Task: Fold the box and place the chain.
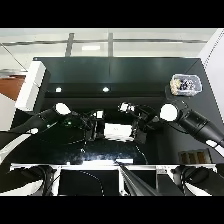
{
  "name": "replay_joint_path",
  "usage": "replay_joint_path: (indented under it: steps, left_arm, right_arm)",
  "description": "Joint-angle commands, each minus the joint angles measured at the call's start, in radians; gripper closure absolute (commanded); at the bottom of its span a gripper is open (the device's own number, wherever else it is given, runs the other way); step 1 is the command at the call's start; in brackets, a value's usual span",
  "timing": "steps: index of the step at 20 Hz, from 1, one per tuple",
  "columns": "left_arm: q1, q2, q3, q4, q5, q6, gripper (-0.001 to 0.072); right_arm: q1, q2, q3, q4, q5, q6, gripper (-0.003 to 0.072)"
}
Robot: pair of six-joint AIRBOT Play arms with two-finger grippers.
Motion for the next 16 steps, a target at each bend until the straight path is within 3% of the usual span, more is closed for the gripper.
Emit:
replay_joint_path:
  steps: [1, 16]
  left_arm:
    - [0.000, 0.000, 0.000, 0.001, 0.000, 0.001, 0.0250]
    - [0.000, 0.000, 0.000, 0.001, 0.000, 0.001, 0.0251]
  right_arm:
    - [0.000, 0.000, 0.001, 0.010, -0.013, -0.003, 0.0286]
    - [-0.001, -0.025, 0.002, 0.035, -0.021, 0.016, 0.0286]
